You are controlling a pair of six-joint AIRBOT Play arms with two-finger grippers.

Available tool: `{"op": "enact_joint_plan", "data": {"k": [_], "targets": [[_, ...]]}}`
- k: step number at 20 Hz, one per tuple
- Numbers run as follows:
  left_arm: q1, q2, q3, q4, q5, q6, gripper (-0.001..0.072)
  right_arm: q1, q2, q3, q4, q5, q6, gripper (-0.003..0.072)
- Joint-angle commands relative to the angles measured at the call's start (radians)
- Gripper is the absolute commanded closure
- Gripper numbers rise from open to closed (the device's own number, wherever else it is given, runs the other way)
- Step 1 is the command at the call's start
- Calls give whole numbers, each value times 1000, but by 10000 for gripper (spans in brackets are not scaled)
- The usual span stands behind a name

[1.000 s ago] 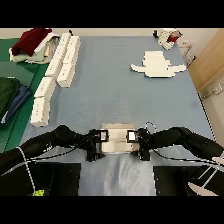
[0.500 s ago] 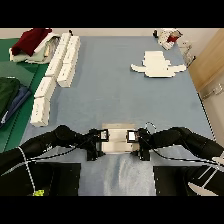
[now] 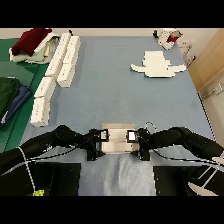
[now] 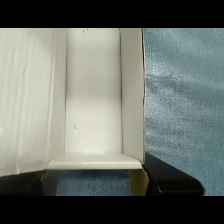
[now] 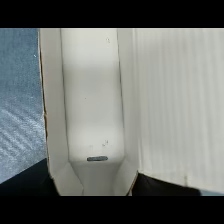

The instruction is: Fold the box.

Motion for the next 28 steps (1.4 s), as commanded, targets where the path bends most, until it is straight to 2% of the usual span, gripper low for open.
{"op": "enact_joint_plan", "data": {"k": [1, 13, 14, 15, 16, 17, 20, 25, 28], "targets": [[-1, -1, 0, 0, 0, 0, 237, 1, 0, 1, 0, 0, 0, 256], [-1, -1, 0, 0, 0, 0, 237, 2, 1, 1, 1, -9, 1, 256], [-1, -1, 0, 0, 0, 0, 237, 2, 1, 1, 1, -18, 10, 202], [-1, -1, 0, 0, 0, 0, 237, 2, 2, 1, 0, -24, 32, 7], [-1, -1, 0, 0, 0, 0, 237, 2, 8, 1, -11, -36, 56, -34], [-1, -1, 0, 0, 0, 0, 237, 2, 25, 2, -34, -55, 92, -34], [-1, -1, 0, 0, 0, 0, 237, 1, 117, 26, -208, -182, 308, -34], [-1, -1, 0, 0, 0, 0, 237, 1, 309, 123, -606, -503, 828, -31], [-1, -1, 0, 0, 0, 0, 237, 0, 395, 173, -692, -627, 1133, -31]]}}
